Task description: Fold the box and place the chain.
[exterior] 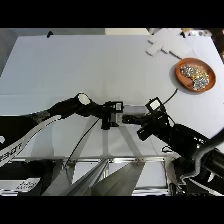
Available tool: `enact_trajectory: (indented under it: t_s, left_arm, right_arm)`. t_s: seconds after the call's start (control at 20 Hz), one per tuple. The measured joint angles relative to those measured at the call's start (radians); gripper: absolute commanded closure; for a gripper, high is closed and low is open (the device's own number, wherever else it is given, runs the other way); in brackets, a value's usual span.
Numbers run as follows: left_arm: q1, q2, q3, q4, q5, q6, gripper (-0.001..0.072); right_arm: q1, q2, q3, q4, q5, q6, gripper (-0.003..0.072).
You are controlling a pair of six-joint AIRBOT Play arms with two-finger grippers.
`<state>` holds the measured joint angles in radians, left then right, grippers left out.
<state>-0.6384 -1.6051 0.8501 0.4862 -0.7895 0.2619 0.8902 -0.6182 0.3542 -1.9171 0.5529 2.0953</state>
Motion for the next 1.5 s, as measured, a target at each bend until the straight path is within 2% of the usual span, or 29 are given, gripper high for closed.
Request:
enact_trajectory:
  t_s: [0.2,0.25,0.3,0.5,0.7,0.9,1.15,1.5]
  left_arm:
    - [0.0,0.0,0.0,0.0,0.0,0.0,0.0454]
    - [0.0,0.0,0.0,0.0,0.0,0.0,0.0454]
    - [0.0,0.0,0.0,0.0,0.0,0.0,0.0455]
    - [0.0,0.0,0.0,0.0,0.0,0.0,0.0455]
    - [0.0,0.0,0.0,0.0,0.0,0.0,0.0455]
    - [0.0,0.0,0.0,0.0,0.0,0.0,0.0454]
    - [0.0,0.0,0.0,0.0,0.0,0.0,0.0455]
    - [0.0,0.0,0.0,0.0,0.0,0.0,0.0454]
  right_arm:
    - [-0.089,0.066,0.075,0.003,0.019,-0.041,0.0469]
    - [-0.136,0.085,0.101,0.003,0.026,-0.056,0.0377]
    - [-0.198,0.102,0.127,0.003,0.032,-0.076,0.0318]
    - [-0.49,0.089,0.192,0.034,0.055,-0.161,0.0318]
    - [-0.716,-0.089,0.264,0.267,0.151,-0.421,0.032]
    - [-0.803,-0.341,0.392,0.431,0.316,-0.579,0.0319]
    - [-0.829,-0.542,0.494,0.493,0.47,-0.638,0.0319]
    - [-0.828,-0.644,0.519,0.507,0.52,-0.65,0.0321]
